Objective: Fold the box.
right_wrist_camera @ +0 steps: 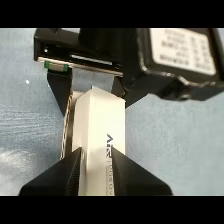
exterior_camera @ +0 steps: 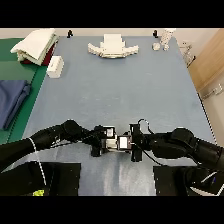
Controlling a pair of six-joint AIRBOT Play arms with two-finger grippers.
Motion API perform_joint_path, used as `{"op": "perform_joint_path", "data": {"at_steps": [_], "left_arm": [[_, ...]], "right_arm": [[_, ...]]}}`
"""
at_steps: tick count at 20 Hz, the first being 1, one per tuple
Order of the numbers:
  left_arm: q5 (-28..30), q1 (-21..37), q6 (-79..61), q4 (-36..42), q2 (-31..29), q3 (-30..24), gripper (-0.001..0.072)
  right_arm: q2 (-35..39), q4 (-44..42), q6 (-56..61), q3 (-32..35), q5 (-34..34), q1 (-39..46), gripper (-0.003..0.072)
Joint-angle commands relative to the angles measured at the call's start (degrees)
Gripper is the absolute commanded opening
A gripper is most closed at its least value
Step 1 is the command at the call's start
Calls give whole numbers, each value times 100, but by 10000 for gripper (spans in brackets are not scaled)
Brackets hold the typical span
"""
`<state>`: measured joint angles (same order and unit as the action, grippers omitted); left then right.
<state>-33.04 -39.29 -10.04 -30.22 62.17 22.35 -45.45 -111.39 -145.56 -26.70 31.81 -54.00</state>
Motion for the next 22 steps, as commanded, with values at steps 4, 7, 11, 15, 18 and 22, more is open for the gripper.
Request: {"op": "perform_joint_path", "data": {"at_steps": [4, 7, 11, 15, 18, 22], "left_arm": [[-2, 2, 4, 2, 0, 2, 473], [-2, 2, 4, 2, 0, 2, 473], [-2, 2, 4, 2, 0, 2, 473], [-2, 2, 4, 2, 0, 2, 473], [-2, 2, 4, 2, 0, 2, 473], [-2, 2, 4, 2, 0, 2, 473]], "right_arm": [[-24, -437, 0, 4, 437, -7, 268], [-4, -437, 0, -15, 446, -7, 314], [372, -459, 9, -59, 428, -4, 444], [929, -444, 1250, -22, 424, 59, 444], [1191, -767, 2675, 448, -374, 79, 123], [1290, -1591, 3189, 1390, -2096, -138, 46]]}}
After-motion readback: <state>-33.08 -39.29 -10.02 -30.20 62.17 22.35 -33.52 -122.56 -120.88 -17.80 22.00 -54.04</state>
